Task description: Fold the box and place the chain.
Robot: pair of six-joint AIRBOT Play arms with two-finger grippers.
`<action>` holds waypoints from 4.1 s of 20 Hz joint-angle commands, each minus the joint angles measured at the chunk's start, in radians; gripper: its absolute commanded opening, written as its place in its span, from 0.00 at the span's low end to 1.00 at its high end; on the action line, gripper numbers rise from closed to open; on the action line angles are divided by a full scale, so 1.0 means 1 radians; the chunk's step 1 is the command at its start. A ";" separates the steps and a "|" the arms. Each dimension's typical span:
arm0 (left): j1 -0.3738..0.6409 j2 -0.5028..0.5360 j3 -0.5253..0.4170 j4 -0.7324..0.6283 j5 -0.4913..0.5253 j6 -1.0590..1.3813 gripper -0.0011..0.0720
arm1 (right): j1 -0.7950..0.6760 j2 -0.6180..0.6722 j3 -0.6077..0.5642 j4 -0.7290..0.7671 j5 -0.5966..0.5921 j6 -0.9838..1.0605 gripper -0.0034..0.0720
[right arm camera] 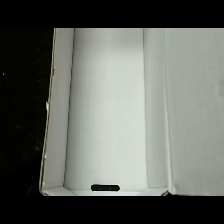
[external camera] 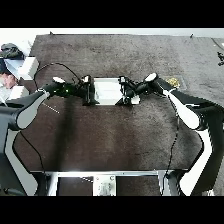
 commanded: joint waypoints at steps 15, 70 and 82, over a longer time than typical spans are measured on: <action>0.001 -0.024 0.008 -0.011 -0.011 0.071 0.99 | 0.001 0.000 0.000 -0.001 0.006 -0.001 0.47; -0.005 -0.066 0.043 -0.042 -0.065 0.095 0.25 | 0.001 0.000 0.000 -0.001 0.006 -0.001 0.47; -0.005 -0.066 0.043 -0.042 -0.065 0.095 0.25 | 0.001 0.000 0.000 -0.001 0.006 -0.001 0.47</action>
